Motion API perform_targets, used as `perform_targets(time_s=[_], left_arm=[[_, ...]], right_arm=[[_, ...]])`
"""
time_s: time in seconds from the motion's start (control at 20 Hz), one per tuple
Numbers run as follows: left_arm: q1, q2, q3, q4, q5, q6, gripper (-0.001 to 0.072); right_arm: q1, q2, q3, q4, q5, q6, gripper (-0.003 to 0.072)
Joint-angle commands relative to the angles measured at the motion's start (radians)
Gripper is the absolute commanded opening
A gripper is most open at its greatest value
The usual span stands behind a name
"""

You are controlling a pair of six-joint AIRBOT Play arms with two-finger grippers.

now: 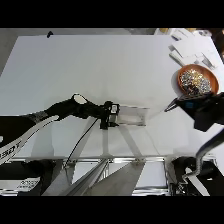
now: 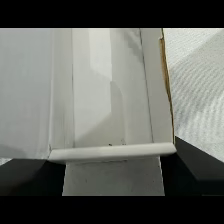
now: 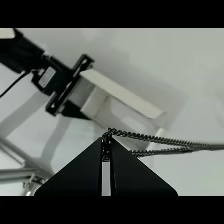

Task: Fold the box and place the chain.

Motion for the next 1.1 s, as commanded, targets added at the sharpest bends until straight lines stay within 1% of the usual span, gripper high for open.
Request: perform_targets(time_s=[0.0, 0.15, 0.25, 0.6, 0.85, 1.05], left_arm=[[0.0, 0.0, 0.0, 0.0, 0.0, 0.0, 0.0149], [0.0, 0.0, 0.0, 0.0, 0.0, 0.0, 0.0149], [0.0, 0.0, 0.0, 0.0, 0.0, 0.0, 0.0149], [0.0, 0.0, 0.0, 0.0, 0.0, 0.0, 0.0149], [0.0, 0.0, 0.0, 0.0, 0.0, 0.0, 0.0149], [0.0, 0.0, 0.0, 0.0, 0.0, 0.0, 0.0149]], right_arm=[[0.121, -0.01, -0.158, 0.038, -0.163, 0.002, 0.002], [0.205, -0.059, -0.247, 0.034, -0.232, -0.002, 0.002], [0.245, -0.104, -0.275, 0.026, -0.293, -0.005, 0.002], [0.364, -0.314, -0.283, -0.013, -0.449, -0.01, 0.002], [0.411, -0.475, -0.283, -0.058, -0.471, -0.009, 0.002], [0.41, -0.537, -0.283, -0.109, -0.502, 0.003, 0.002]])
